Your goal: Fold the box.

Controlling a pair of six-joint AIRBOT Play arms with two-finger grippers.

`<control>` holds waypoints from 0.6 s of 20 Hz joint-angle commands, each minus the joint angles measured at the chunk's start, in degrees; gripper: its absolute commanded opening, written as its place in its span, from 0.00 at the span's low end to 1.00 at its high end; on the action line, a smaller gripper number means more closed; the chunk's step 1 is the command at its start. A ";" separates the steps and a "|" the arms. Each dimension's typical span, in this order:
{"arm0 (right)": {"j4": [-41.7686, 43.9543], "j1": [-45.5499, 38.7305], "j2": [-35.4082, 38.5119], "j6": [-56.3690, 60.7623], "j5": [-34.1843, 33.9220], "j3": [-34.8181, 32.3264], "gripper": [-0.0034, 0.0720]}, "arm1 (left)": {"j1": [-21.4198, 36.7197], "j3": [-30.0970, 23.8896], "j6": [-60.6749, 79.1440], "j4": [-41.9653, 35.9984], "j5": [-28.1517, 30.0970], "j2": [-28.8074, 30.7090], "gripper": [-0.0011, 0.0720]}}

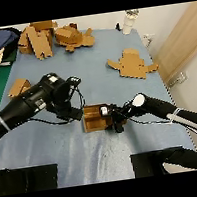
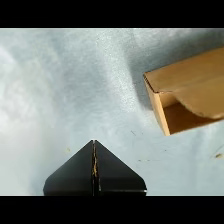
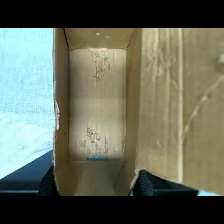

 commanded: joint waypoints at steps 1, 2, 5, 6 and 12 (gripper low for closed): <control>-0.17 -0.02 0.02 0.00 0.09 -0.04 0.69 | 8.92 -8.52 33.81 -20.57 13.00 4.81 0.03; -0.20 -0.02 0.02 -0.02 0.04 -0.04 0.69 | 13.62 -10.78 43.65 -30.71 12.55 4.87 0.03; -0.15 -0.02 0.02 -0.02 -1.36 -0.04 0.69 | 26.91 -16.02 63.87 -51.56 10.38 2.93 0.03; -0.13 -0.02 0.02 -0.02 -1.68 -0.04 0.69 | 29.51 -16.39 67.78 -52.89 11.04 1.99 0.03; -0.15 -0.02 0.02 0.00 -1.77 -0.04 0.69 | 30.42 -16.35 74.05 -52.81 24.39 -1.77 0.03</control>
